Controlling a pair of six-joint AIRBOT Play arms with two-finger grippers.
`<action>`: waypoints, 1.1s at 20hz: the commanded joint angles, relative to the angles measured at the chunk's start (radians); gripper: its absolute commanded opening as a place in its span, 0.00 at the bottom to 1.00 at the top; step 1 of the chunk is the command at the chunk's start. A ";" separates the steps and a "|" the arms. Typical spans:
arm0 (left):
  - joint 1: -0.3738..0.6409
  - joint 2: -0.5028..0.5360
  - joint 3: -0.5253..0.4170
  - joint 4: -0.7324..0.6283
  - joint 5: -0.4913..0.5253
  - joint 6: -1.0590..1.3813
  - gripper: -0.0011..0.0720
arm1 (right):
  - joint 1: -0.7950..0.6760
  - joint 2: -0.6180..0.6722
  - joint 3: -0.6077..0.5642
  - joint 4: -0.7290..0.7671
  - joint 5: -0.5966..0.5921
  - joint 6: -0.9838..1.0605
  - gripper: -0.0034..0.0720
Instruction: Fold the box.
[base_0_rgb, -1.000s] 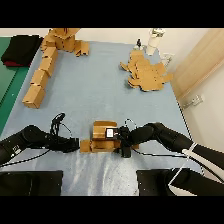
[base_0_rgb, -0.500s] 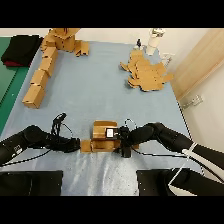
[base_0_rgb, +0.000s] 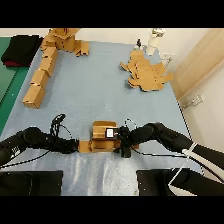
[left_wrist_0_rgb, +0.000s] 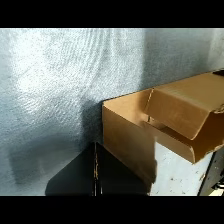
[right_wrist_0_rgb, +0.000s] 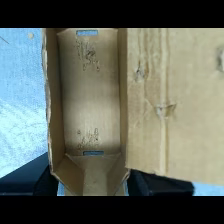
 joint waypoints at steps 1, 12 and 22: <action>0.000 0.002 0.000 -0.051 0.010 0.034 0.03 | 0.000 0.000 0.000 0.000 0.000 0.000 0.73; -0.039 0.006 0.039 -0.185 -0.046 0.169 0.03 | 0.000 0.000 0.000 0.000 0.000 0.000 0.73; -0.022 0.011 0.095 -0.157 -0.086 0.151 0.49 | 0.000 0.000 0.000 0.000 0.000 0.000 0.73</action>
